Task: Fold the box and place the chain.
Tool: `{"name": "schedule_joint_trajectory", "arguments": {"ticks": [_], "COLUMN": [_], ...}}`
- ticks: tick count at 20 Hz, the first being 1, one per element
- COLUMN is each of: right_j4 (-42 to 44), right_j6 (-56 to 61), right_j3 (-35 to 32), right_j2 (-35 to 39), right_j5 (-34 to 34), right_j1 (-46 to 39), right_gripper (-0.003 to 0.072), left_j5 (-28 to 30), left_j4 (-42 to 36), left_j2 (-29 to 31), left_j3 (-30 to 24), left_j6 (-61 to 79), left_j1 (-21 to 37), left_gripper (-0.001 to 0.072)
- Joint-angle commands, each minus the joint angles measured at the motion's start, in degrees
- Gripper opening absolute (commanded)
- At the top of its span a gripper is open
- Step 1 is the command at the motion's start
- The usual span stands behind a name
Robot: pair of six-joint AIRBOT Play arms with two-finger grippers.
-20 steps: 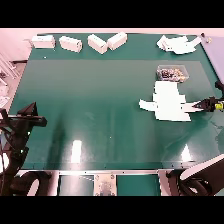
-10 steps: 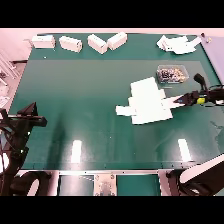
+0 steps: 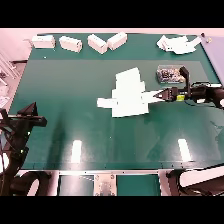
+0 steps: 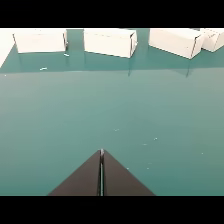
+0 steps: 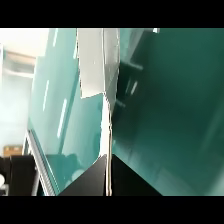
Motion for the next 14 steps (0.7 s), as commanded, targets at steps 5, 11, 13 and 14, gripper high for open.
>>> {"name": "schedule_joint_trajectory", "arguments": {"ticks": [5,11,13,14], "right_j4": [5.18,3.1,2.71,1.66], "right_j6": [1.97,1.95,1.46,1.46], "right_j3": [-7.91,-4.98,-3.58,-2.64], "right_j2": [5.44,-0.02,-2.38,-3.34], "right_j5": [-15.1,-19.96,-19.93,-19.91], "right_j1": [10.58,14.4,14.53,14.62], "right_gripper": [0.0005,0.0007,0.0006,0.0006], "left_j5": [-0.15,-1.68,-1.68,-1.7], "left_j4": [0.02,0.0,0.0,0.0], "left_j2": [0.04,0.04,0.04,0.04], "left_j3": [0.13,0.15,0.15,0.15], "left_j6": [0.02,0.02,0.0,0.02], "left_j1": [0.02,0.02,0.02,0.02], "left_gripper": [0.002,0.0019,0.002,0.002]}}
